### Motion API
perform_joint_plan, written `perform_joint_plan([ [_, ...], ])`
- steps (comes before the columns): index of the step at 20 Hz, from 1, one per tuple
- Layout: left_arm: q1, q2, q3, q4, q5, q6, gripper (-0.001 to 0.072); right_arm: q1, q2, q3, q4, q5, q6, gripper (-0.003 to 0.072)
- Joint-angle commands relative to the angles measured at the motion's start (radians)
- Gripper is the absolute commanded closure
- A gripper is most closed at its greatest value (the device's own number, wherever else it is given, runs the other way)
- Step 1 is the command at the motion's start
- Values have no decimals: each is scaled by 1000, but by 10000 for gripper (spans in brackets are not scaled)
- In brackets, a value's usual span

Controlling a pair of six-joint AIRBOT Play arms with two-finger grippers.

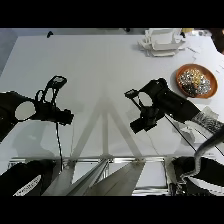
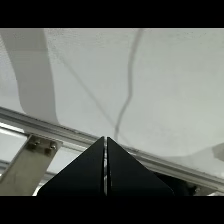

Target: Fold the box and place the chain.

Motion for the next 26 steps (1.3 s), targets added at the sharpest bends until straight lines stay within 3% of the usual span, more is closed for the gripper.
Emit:
perform_joint_plan([
  [1, 0, 1, 0, 0, 0, 0, 315, 1, 1, 0, 0, 0, 0, 667],
  [10, 0, 1, 0, 0, 0, 0, 315, 1, 1, 0, -1, 0, -1, 667],
  [13, 0, 1, 0, 0, 0, 0, 315, 1, 1, 0, -20, -133, -4, 667],
  [16, 0, 1, 0, 1, 0, 0, 315, 1, 1, 0, 2, -163, 6, 666],
  [18, 0, 1, 0, 0, 0, 0, 315, -3, 0, 1, -67, -186, -29, 667],
  [21, 0, 1, 0, 0, 0, 0, 315, -77, 17, 19, -244, -97, -39, 670],
  [26, 0, 1, 0, 0, 0, 0, 315, -416, 151, 40, -507, -57, -69, 667],
])
